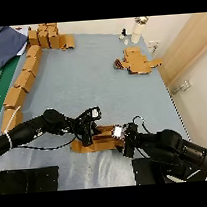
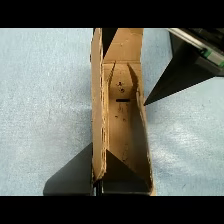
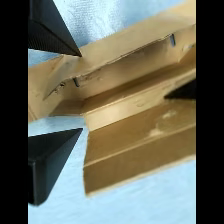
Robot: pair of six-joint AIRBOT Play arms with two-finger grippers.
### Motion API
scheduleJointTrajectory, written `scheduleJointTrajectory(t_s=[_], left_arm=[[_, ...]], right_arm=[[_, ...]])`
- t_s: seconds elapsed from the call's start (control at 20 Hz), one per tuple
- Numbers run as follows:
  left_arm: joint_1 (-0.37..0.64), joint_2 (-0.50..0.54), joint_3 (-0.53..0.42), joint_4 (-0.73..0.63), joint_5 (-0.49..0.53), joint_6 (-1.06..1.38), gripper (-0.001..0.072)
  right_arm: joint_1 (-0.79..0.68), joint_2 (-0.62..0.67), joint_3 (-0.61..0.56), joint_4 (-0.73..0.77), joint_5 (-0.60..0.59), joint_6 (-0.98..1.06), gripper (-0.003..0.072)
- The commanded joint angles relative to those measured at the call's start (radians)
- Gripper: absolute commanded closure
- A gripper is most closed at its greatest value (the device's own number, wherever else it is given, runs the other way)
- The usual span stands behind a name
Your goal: Fold the box.
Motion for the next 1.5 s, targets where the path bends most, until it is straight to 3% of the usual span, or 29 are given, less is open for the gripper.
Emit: scheduleJointTrajectory(t_s=[0.0,0.25,0.5,0.85,1.45], left_arm=[[0.000,0.000,0.001,0.000,0.001,0.000,0.0697],[0.000,0.000,0.001,0.000,0.000,0.000,0.0697],[0.000,0.000,0.001,0.000,0.000,0.000,0.0697],[0.000,0.000,0.001,0.000,0.000,0.000,0.0697],[0.000,0.000,0.001,0.000,0.001,0.000,0.0697]], right_arm=[[-0.114,-0.018,0.000,0.274,-0.010,-0.354,-0.0034],[-0.236,-0.114,0.000,0.544,-0.045,-0.677,-0.0034],[-0.352,-0.188,0.008,0.649,-0.149,-0.827,-0.0034],[-0.367,-0.278,0.035,0.645,-0.141,-0.864,-0.0034],[-0.367,-0.263,0.039,0.592,-0.170,-0.858,-0.0034]])
